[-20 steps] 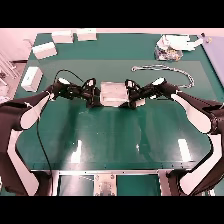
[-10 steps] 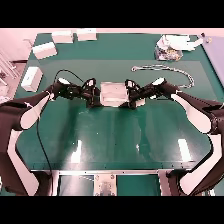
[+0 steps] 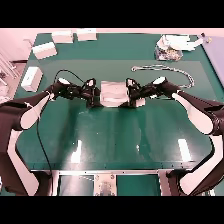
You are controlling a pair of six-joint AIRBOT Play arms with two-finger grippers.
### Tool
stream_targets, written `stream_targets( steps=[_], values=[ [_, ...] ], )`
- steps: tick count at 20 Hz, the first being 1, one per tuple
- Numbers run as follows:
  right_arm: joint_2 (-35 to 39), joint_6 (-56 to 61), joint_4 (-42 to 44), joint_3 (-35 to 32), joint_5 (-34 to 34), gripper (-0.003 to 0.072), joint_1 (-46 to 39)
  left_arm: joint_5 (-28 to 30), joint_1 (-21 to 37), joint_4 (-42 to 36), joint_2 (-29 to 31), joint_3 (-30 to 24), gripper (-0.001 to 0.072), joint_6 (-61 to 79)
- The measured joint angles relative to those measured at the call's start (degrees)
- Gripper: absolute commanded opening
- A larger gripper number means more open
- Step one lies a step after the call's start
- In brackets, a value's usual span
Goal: Fold the box and place the chain.
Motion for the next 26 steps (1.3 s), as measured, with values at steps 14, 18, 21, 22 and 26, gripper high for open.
stream_targets(
  steps=[14, 18, 21, 22, 26],
  values=[
    [11.17, 10.62, -3.8, 0.0, 5.07, 0.026, -7.96, 0.22, 0.0, -0.09, 0.0, 0.0, 0.0468, -0.02],
    [13.0, 13.03, -3.41, -0.22, 10.05, 0.0009, -8.44, 0.2, 0.0, -0.09, 0.0, 0.0, 0.0468, -0.02],
    [13.27, 13.73, -1.68, -0.46, 10.05, 0.0009, -5.79, 0.2, 0.0, -0.09, 0.0, 0.0, 0.0468, -0.02],
    [13.22, 13.9, -1.42, -0.52, 8.31, 0.0009, -4.83, 0.2, 0.0, -0.09, 0.0, 0.0, 0.0468, -0.02],
    [11.8, 14.05, -0.37, -0.57, -0.37, 0.0009, -2.64, 0.17, 0.0, -0.09, 0.0, 0.0, 0.0468, -0.02]
  ],
)
